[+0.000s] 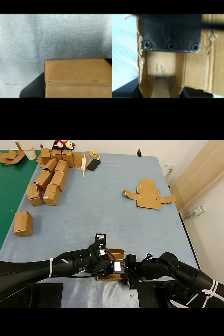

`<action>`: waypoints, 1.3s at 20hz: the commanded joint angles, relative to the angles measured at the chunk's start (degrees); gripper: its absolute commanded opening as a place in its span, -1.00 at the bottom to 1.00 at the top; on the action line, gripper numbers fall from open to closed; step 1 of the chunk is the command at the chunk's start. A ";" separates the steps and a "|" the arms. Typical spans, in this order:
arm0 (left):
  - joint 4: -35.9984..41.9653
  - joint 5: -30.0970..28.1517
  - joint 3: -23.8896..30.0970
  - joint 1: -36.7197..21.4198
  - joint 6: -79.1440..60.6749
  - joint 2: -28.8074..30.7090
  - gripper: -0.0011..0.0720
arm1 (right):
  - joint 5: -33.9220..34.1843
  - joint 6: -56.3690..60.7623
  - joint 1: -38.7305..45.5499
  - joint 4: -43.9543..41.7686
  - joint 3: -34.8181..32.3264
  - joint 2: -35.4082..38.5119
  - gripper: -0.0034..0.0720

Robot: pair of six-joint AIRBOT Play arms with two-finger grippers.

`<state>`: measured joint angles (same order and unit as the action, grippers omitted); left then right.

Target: Fold the box.

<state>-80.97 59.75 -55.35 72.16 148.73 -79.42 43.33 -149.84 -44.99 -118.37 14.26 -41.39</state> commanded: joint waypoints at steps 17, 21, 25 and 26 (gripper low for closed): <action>-3.10 7.87 -0.07 -0.11 -2.49 7.17 0.47 | -0.28 0.00 -0.02 -0.15 0.07 0.02 0.31; -5.11 12.48 -0.07 -0.11 -3.85 10.03 0.47 | -0.28 0.00 -0.02 -0.13 0.07 0.02 0.31; -6.27 11.85 -0.07 -0.83 -3.89 13.09 0.46 | -0.26 0.00 -0.02 -0.13 0.07 -0.07 0.31; -6.38 11.56 -0.07 -0.87 -3.89 13.40 0.46 | -0.26 0.00 -0.02 -0.13 0.07 -0.09 0.31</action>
